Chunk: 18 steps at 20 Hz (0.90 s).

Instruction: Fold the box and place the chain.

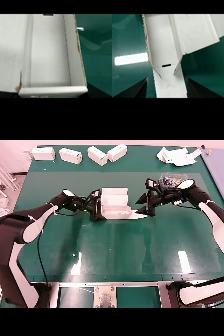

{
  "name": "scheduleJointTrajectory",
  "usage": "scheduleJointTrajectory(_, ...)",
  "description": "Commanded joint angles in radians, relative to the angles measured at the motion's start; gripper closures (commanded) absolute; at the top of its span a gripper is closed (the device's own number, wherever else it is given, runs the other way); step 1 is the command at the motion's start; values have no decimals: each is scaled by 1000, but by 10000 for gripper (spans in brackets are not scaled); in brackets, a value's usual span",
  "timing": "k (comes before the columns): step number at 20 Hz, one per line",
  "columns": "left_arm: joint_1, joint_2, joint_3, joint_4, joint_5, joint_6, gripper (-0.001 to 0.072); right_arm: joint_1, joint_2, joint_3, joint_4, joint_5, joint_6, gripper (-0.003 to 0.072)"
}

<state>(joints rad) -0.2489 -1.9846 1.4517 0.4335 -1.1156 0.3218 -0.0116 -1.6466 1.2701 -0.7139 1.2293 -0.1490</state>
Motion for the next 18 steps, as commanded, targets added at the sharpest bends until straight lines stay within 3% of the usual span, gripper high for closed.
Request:
scheduleJointTrajectory(1,0,0,0,0,0,0,125,0,-48,-10,17,-11,-67,134)
scheduleJointTrajectory(9,0,0,0,0,0,0,125,47,-103,-7,60,-78,-130,136)
scheduleJointTrajectory(11,0,0,0,0,0,0,125,67,-104,-7,64,-100,-175,329)
scheduleJointTrajectory(13,0,0,0,0,0,0,124,77,-104,-7,93,-104,-197,332)
scheduleJointTrajectory(15,0,0,0,0,0,0,125,87,-104,-7,105,-105,-204,400)
scheduleJointTrajectory(18,0,0,0,0,0,0,125,110,-105,-7,105,-105,-213,399)
